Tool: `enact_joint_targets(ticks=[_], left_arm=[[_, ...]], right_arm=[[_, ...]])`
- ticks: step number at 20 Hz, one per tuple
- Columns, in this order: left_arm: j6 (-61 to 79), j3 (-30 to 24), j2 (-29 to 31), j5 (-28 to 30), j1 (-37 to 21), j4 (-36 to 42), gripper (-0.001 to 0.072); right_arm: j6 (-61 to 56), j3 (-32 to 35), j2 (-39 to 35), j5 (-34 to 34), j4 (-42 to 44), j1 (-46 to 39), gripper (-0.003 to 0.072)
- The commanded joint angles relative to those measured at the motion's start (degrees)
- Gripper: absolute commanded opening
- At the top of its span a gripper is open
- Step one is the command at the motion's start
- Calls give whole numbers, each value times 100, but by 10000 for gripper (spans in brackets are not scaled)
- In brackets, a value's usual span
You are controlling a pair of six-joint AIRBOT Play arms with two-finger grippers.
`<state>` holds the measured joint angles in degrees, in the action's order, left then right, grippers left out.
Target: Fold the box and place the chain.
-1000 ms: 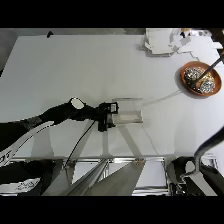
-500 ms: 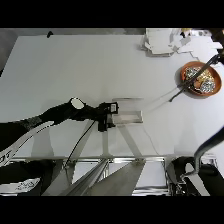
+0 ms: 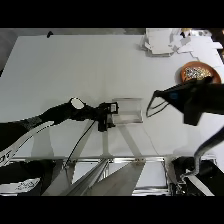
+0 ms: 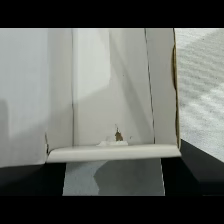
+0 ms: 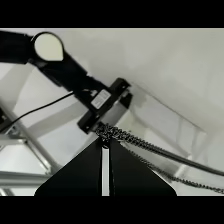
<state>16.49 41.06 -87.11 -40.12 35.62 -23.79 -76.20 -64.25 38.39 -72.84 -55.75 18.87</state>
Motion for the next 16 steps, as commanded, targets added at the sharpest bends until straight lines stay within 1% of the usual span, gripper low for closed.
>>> enact_joint_targets(ticks=[1, 4, 6, 10, 16], left_arm=[[2, 0, 4, 2, -4, -2, 272], [2, 0, 4, 2, -4, -2, 272], [2, 0, 4, 2, -4, 0, 272], [2, 0, 4, 2, -4, -2, 272], [2, 0, 4, 2, -4, -2, 272]], right_arm=[[17, 750, 199, 938, -260, 931, 21], [-50, 1014, 651, 1342, -695, 1456, 21], [-50, 1078, 1034, 1576, -787, 1602, 21], [-199, 1161, 1781, 1679, -953, 1617, 21], [-195, 1257, 2597, 1679, -997, 1617, 21]])
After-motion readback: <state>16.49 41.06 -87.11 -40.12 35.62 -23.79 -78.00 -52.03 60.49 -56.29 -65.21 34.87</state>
